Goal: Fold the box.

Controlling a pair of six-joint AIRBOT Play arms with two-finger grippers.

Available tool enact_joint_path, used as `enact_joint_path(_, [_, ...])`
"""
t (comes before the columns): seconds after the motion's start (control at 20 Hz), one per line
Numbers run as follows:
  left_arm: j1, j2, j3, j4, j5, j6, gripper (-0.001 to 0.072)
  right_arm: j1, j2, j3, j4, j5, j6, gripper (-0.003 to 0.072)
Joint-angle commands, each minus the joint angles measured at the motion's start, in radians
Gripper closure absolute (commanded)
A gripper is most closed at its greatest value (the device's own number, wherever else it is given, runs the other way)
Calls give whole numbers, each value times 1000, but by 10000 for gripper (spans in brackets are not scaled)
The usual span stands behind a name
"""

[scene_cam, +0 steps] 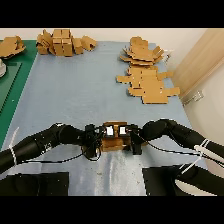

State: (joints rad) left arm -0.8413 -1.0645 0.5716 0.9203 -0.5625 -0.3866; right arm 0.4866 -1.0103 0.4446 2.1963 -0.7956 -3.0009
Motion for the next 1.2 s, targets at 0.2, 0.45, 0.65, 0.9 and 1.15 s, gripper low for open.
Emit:
enact_joint_path(0.2, [-1, -2, 1, -8, 7, 4, 694, 1, 0, 0, 5, 0, 0, 216])
enact_joint_path(0.45, [-66, -2, 4, -14, 61, 58, 694, 1, 0, 0, 11, 0, 0, 216])
enact_joint_path(0.65, [-84, -2, 4, -14, 111, 64, 694, 1, 0, 0, 11, 0, 0, 216])
enact_joint_path(0.9, [-84, -2, 4, -15, 106, 54, 692, 1, 0, 0, 11, 0, 0, 216])
enact_joint_path(1.15, [-84, -2, 4, -23, 106, 53, 281, 1, 0, 0, 11, 0, 0, 216])
